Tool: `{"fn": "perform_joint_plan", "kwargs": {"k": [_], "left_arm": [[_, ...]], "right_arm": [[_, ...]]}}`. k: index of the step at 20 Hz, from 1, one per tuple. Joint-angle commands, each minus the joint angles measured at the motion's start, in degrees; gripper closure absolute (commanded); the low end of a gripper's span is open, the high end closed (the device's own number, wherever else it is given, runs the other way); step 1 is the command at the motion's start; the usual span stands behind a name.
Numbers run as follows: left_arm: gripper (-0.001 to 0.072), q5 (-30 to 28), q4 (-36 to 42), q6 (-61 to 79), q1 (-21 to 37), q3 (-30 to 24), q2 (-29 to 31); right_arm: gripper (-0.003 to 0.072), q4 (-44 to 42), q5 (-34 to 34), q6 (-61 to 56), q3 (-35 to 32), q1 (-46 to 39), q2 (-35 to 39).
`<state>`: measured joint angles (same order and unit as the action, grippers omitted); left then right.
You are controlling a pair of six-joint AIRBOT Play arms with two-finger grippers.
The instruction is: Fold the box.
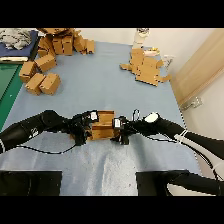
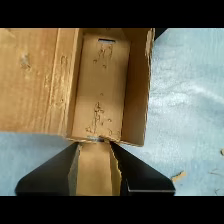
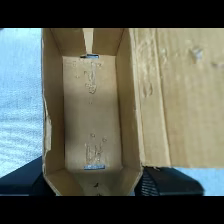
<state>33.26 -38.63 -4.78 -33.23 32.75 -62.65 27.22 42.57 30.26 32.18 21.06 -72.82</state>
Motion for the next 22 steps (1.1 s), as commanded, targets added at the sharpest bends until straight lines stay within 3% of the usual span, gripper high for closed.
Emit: {"fn": "perform_joint_plan", "kwargs": {"k": [1, 4, 5, 6, 22], "left_arm": [[0.043, -0.7, 3.3, 3.8, 0.0, 0.2, -1.1], [0.043, -0.9, 4.0, 4.6, 0.0, 1.1, -2.2], [0.0479, -0.9, 4.2, 5.5, 0.0, 1.4, -2.5], [0.0653, -0.5, 4.2, 7.1, 0.0, 1.7, -2.8], [0.0657, -0.7, 4.4, 7.7, 0.0, 1.7, -2.8]], "right_arm": [[0.0084, 0.0, 0.0, 0.0, 0.0, 0.1, 0.0], [0.0085, 0.0, 0.0, 0.0, 0.0, 0.1, 0.0], [0.0084, 0.0, 0.0, 0.0, 0.0, 0.1, 0.0], [0.0085, 0.0, 0.0, 0.0, 0.0, 0.1, 0.0], [0.0085, 0.2, 0.4, 0.0, 0.0, 0.0, 0.0]]}}
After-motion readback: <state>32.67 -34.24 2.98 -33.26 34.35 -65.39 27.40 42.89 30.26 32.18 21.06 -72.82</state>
